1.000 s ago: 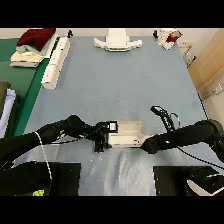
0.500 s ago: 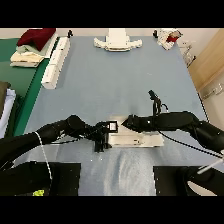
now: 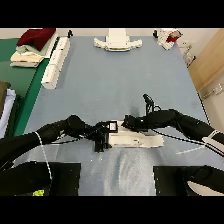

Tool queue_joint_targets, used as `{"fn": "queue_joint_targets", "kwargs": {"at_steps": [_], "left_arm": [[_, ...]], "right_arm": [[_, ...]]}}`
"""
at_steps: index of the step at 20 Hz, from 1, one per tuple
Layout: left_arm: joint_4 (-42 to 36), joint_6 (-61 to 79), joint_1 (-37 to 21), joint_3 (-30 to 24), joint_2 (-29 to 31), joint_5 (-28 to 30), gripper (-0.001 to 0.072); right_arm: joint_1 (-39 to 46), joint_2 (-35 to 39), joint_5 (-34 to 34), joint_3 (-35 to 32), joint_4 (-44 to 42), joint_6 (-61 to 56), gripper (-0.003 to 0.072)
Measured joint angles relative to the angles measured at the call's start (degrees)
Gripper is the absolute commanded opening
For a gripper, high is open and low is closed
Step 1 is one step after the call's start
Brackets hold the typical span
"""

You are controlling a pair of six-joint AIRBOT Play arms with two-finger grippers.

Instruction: Fold the box.

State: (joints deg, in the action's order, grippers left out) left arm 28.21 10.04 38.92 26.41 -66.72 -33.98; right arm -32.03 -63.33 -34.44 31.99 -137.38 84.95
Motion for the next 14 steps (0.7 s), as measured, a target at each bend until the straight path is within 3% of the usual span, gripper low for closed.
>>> {"fn": "queue_joint_targets", "kwargs": {"at_steps": [8, 14], "left_arm": [[0.02, 0.04, 0.00, 0.00, 0.00, 0.00, 0.0524], [0.02, 0.04, 0.00, 0.00, 0.00, 0.00, 0.0523]], "right_arm": [[0.24, 3.17, -2.67, 3.37, 2.49, 3.74, 0.0216], [0.09, 14.03, -15.54, 5.62, 15.15, 7.98, 0.0216]]}}
